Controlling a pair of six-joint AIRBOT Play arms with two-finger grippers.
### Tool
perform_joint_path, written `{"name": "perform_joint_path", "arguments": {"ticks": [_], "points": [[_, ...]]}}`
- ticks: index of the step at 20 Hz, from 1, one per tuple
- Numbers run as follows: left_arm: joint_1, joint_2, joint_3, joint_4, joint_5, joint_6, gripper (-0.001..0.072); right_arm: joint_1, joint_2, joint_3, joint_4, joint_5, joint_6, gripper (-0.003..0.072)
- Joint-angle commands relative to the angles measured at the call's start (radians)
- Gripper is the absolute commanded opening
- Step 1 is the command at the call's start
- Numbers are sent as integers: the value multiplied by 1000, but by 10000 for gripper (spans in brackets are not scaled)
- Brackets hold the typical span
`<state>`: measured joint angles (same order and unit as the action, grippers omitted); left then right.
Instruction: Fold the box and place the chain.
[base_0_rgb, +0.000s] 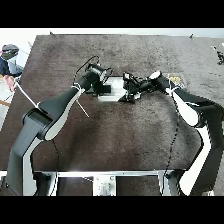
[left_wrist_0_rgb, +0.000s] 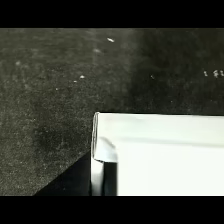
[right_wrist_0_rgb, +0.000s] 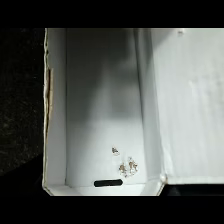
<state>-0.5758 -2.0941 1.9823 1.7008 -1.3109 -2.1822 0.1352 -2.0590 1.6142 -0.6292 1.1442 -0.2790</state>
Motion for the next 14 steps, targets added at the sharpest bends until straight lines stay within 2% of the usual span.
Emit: {"name": "perform_joint_path", "arguments": {"ticks": [1, 4, 6, 14], "points": [[1, -3, 0, 5, 4, 19, 12, -2, 0, 0, -3, 0, 2, 443], [1, -2, 1, 4, 8, 28, 16, -2, 0, 0, -2, 0, 2, 443], [1, -1, 1, -11, 14, 84, 364, -2, 0, 0, -2, 0, 2, 443], [1, 9, 20, -63, 3, 143, 377, -2, 0, 0, -3, 0, 2, 443]]}}
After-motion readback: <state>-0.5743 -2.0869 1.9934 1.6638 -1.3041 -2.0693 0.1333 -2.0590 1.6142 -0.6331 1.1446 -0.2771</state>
